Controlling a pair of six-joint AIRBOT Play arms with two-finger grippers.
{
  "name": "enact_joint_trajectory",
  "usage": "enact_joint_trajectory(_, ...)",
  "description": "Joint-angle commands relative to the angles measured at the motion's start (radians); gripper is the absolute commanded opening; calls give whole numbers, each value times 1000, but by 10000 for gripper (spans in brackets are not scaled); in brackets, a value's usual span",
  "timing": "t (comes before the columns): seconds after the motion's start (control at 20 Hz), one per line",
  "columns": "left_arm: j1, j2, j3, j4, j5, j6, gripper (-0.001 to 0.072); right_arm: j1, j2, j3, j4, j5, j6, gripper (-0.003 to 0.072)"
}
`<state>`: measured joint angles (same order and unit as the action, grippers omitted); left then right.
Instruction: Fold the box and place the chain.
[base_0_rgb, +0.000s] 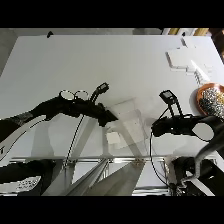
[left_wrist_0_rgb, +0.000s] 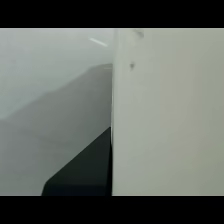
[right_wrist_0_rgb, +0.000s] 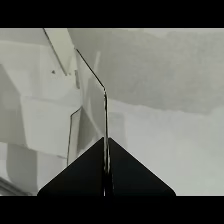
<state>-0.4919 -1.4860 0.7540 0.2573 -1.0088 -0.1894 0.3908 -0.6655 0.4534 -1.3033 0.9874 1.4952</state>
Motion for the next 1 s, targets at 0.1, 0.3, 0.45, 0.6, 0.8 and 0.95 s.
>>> enact_joint_trajectory(0.1,-10,42,2,64,22,215,3,1,6,53,38,22,-7,269)
enact_joint_trajectory(0.3,-65,109,3,247,29,370,4,1,30,177,-103,137,-11,475)
enact_joint_trajectory(0.45,-102,109,2,253,87,372,1,1,66,204,-175,195,-11,475)
enact_joint_trajectory(0.6,-130,98,2,252,174,372,2,1,77,204,-177,206,-11,474)
enact_joint_trajectory(0.8,-136,54,2,246,198,373,2,1,77,204,-173,195,-11,474)
enact_joint_trajectory(0.95,-136,32,2,240,223,372,2,1,76,204,-154,194,-11,474)
